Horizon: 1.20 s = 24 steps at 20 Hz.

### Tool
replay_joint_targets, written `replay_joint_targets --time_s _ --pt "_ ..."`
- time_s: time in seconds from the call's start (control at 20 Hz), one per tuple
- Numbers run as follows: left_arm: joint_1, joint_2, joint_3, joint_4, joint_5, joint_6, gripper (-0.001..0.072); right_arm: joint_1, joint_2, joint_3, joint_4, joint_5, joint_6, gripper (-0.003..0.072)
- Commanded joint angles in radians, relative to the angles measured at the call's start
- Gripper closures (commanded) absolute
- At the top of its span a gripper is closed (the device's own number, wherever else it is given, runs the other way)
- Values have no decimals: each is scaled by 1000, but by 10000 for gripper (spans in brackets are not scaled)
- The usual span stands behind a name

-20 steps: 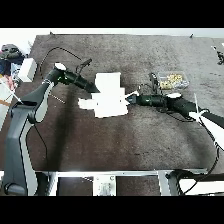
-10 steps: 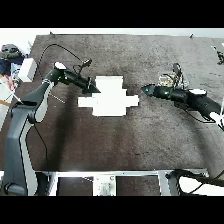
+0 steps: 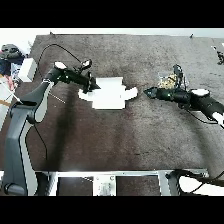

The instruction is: Fold the box and place the chain.

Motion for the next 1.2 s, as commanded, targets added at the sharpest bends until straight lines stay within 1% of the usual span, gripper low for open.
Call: replay_joint_targets --time_s 0.0,0.15,0.3,0.45,0.65,0.85,0.9,0.95,1.1,1.15 --pt "-14 1 -1 54 25 23 699 -1 -1 0 -27 -16 -1 216" --pt "-14 1 -1 44 72 21 698 -1 -1 0 -55 -40 -2 216" --pt "-14 1 -1 44 65 3 697 -1 -1 0 -65 -40 -14 216" --pt "-14 1 -1 44 46 2 697 -1 -1 0 -64 -36 -89 216" --pt "-14 1 -1 44 5 3 697 13 -1 1 -60 11 -255 215" --pt "-14 1 -1 43 8 5 696 115 0 3 -61 32 -506 211" --pt "-14 1 -1 43 7 5 697 146 -1 5 -62 31 -568 146" --pt "-14 1 -1 43 8 5 696 178 -1 6 -66 12 -616 142" --pt "-14 1 0 43 8 5 697 263 -3 28 -156 -59 -656 142" --pt "-14 1 0 43 8 5 697 285 -14 48 -198 -62 -655 142"
